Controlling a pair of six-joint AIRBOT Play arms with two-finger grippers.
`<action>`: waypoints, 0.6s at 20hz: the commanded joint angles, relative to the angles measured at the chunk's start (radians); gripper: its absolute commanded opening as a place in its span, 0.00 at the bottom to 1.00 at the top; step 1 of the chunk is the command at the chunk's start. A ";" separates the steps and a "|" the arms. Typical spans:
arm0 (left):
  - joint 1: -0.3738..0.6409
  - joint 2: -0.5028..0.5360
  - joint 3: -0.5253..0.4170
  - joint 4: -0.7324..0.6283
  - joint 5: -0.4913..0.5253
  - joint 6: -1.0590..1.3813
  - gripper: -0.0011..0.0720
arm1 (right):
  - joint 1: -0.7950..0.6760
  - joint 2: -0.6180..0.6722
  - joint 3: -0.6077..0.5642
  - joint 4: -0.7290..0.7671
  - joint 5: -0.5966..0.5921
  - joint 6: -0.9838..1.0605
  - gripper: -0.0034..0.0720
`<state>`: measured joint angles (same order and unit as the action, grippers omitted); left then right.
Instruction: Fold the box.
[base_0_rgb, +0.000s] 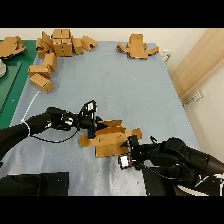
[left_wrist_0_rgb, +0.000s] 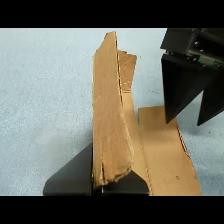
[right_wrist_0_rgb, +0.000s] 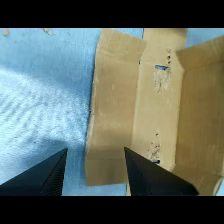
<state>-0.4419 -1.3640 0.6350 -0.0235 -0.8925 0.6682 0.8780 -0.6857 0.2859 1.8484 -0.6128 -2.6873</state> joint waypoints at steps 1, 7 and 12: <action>0.000 0.000 0.000 0.000 0.000 0.000 0.03 | 0.015 -0.056 -0.005 -0.064 0.109 0.020 0.82; 0.000 0.000 0.000 0.000 0.000 -0.001 0.03 | 0.015 -0.063 -0.005 -0.093 0.119 0.033 0.82; 0.000 0.000 0.000 0.000 0.000 -0.001 0.03 | 0.015 -0.062 -0.005 -0.124 0.115 0.073 0.82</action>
<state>-0.4419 -1.3640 0.6350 -0.0235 -0.8921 0.6666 0.8917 -0.7471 0.2817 1.7420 -0.5011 -2.6320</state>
